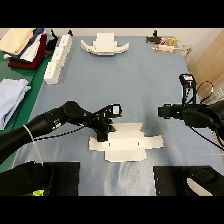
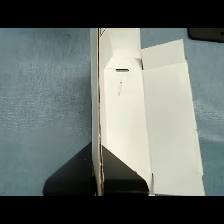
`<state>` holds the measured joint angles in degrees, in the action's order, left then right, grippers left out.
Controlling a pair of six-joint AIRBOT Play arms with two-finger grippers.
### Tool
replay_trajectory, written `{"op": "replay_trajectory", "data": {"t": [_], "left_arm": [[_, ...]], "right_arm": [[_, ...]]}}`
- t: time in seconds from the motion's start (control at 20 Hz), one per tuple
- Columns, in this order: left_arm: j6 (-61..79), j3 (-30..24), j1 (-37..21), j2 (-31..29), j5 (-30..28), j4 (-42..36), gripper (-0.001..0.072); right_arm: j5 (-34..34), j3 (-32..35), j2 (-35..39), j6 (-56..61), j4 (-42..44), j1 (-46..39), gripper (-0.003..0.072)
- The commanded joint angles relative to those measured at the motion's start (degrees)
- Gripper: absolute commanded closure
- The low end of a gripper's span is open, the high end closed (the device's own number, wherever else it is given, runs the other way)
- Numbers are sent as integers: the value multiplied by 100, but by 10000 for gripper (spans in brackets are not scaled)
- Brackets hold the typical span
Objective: Fold the box.
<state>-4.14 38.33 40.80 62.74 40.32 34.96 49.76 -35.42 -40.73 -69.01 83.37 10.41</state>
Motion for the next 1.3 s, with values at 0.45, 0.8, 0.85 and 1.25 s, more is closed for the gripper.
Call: {"op": "replay_trajectory", "data": {"t": [0.45, 0.8, 0.85, 1.25], "left_arm": [[155, -417, 457, -201, -1115, -153, 697], [151, -424, 457, -98, -702, -162, 696], [151, -424, 459, -74, -557, -157, 696], [-46, -422, 455, -59, -262, -155, 695]], "right_arm": [[20, -2, -2, -2, 153, 4, 446], [22, -2, -2, -2, 160, 4, 446], [22, -2, -2, -7, 177, 4, 445], [68, -2, -2, -299, 529, 4, 466]]}}
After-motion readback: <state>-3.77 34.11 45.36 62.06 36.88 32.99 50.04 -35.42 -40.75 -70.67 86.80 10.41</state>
